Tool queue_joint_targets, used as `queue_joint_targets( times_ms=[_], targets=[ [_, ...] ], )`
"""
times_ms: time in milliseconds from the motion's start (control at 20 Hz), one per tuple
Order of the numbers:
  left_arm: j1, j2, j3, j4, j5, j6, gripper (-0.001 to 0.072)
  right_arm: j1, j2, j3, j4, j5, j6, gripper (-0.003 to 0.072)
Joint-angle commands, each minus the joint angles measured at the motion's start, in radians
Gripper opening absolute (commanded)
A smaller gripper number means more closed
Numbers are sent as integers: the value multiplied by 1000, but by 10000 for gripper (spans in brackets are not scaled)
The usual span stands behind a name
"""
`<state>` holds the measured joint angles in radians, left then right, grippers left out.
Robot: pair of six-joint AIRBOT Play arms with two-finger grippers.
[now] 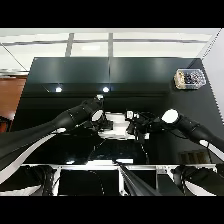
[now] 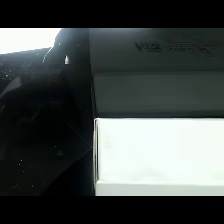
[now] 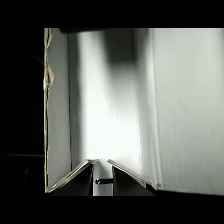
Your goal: Fold the box and place the chain.
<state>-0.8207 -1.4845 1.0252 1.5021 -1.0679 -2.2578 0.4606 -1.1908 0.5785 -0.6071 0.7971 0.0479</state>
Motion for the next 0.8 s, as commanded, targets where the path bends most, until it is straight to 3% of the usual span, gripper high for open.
queue_joint_targets(
  times_ms=[0,150,200,250,350,450,500,550,750],
  targets=[
    [0,1,0,0,2,0,30,11,-21,0,52,-19,29,129],
    [0,1,0,0,1,0,30,11,-21,0,45,-16,40,132],
    [0,1,0,0,1,0,30,11,-21,0,46,-18,45,215],
    [0,1,0,-1,2,-1,30,11,-21,0,45,-23,57,391],
    [0,1,0,-1,2,-1,30,11,-22,0,28,-18,87,140],
    [0,1,0,-1,2,-1,30,11,-22,0,29,-13,155,249],
    [0,1,0,-2,2,-1,30,11,-22,1,26,5,196,103],
    [0,1,0,-2,2,-1,30,3,-21,2,24,26,240,10],
    [1,1,0,-1,11,-2,30,-119,42,53,-64,190,576,16]
  ],
)
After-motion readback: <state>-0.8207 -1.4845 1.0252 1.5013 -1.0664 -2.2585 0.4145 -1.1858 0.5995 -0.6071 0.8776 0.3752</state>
